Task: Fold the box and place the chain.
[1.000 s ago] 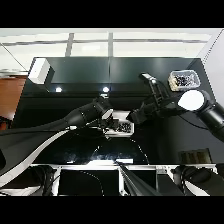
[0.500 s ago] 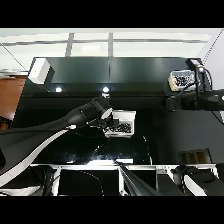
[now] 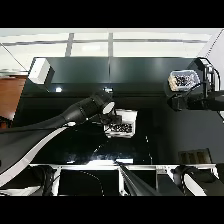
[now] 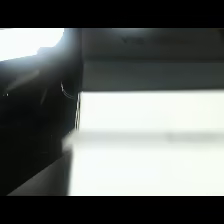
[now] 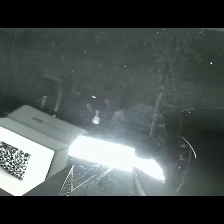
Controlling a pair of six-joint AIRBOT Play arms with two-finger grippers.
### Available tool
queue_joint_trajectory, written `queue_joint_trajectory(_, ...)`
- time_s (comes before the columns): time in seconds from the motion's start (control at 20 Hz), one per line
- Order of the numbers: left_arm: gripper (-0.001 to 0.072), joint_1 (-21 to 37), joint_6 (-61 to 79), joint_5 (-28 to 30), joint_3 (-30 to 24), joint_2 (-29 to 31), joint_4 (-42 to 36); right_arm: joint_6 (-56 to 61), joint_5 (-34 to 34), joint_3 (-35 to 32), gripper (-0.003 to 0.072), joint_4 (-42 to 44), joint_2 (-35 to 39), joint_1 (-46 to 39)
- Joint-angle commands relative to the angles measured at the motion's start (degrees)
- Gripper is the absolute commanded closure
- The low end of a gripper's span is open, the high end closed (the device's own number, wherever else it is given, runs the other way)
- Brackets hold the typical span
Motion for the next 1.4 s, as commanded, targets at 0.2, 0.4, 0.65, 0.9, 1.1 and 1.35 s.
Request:
queue_joint_trajectory(0.2,0.037,2.8,30.8,-15.3,2.1,9.7,2.7,0.0,0.0,0.1,0.0246,-0.4,0.0,-0.1)
queue_joint_trajectory(0.4,0.037,14.4,40.0,-10.4,-4.4,18.4,-1.4,0.0,0.0,0.1,0.0246,-0.4,0.0,-0.1)
queue_joint_trajectory(0.65,0.037,35.7,65.4,4.6,-22.7,30.4,-33.9,0.0,-0.7,0.1,0.0247,-0.4,0.0,-0.1)
queue_joint_trajectory(0.9,0.0258,43.0,85.6,6.1,-33.8,28.0,-41.3,0.3,-1.5,0.1,0.0247,-0.4,0.0,-0.1)
queue_joint_trajectory(1.1,0.0005,41.6,104.0,10.0,-34.2,21.9,-41.2,1.9,-1.5,0.1,0.0246,-0.4,0.0,-0.1)
queue_joint_trajectory(1.35,0.0005,37.9,143.7,13.6,-34.2,17.8,-48.8,3.5,-1.5,0.1,0.0246,-0.4,0.0,-0.1)
